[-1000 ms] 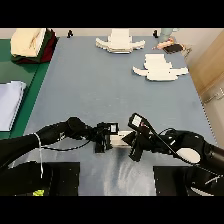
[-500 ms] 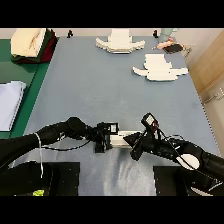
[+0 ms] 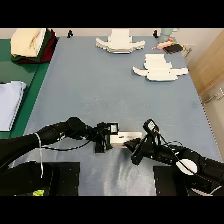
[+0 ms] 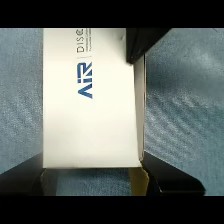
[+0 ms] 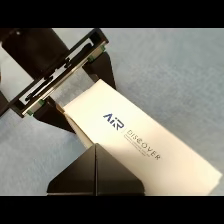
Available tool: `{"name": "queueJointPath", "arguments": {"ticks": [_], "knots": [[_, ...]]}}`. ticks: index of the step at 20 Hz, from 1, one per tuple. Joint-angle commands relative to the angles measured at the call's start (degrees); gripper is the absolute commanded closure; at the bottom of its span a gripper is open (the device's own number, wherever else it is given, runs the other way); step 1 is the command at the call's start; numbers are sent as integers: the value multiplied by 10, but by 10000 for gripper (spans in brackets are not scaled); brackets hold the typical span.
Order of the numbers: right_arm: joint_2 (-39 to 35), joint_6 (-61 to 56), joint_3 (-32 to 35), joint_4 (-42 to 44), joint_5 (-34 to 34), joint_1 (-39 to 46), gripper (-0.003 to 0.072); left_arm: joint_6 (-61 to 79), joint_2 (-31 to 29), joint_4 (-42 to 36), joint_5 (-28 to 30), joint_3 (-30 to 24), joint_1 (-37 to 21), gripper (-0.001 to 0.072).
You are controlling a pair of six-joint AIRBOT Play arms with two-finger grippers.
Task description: Fold the box.
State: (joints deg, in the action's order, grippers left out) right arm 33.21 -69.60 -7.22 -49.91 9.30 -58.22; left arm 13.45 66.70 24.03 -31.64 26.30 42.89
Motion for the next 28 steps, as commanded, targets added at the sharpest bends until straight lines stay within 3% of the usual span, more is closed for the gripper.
{"name": "queueJointPath", "arguments": {"ticks": [1,14,21,28], "knots": [[0,0,20,18,-13,-15,682,0,0,0,0,0,-1,185],[-20,0,5,17,-100,-15,682,0,0,0,0,0,-1,184],[-3,0,1,16,-63,-10,682,0,0,0,0,0,-1,185],[59,0,1,11,-33,-11,682,0,0,0,0,0,-1,184]]}}
